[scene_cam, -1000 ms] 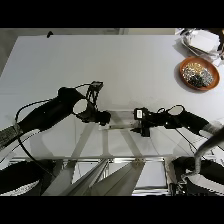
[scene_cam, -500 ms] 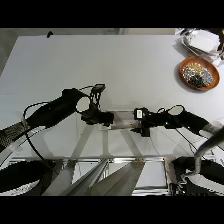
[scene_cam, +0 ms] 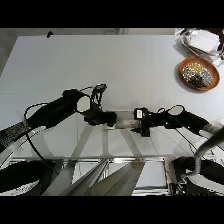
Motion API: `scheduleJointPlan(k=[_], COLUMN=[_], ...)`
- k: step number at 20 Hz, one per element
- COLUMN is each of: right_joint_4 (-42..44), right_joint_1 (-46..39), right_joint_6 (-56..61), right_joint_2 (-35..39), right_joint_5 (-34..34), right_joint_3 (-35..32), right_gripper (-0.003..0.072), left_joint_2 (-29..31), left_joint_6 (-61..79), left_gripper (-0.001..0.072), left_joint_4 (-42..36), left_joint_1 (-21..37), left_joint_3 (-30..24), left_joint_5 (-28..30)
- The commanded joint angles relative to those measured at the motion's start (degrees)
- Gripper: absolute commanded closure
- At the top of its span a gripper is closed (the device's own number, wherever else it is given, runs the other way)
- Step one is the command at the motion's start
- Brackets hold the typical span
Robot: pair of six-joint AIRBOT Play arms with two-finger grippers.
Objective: Fold the box and place the chain.
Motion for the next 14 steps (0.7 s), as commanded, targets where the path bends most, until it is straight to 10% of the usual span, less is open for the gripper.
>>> scheduleJointPlan(k=[1, 14], right_joint_4=[0.0, 0.0], right_joint_1=[0.0, 0.0], right_joint_6=[0.0, 0.0], right_joint_2=[0.0, 0.0], right_joint_5=[0.0, 0.0], right_joint_3=[0.0, 0.0], right_gripper=[0.029, 0.029], left_joint_2=[0.0, -3.3], left_joint_6=[-1.6, -10.9], left_gripper=[0.0128, 0.0215], left_joint_4=[-0.2, 7.3], left_joint_1=[-0.1, -4.1], left_joint_3=[0.0, 3.3], left_joint_5=[0.4, -0.5])
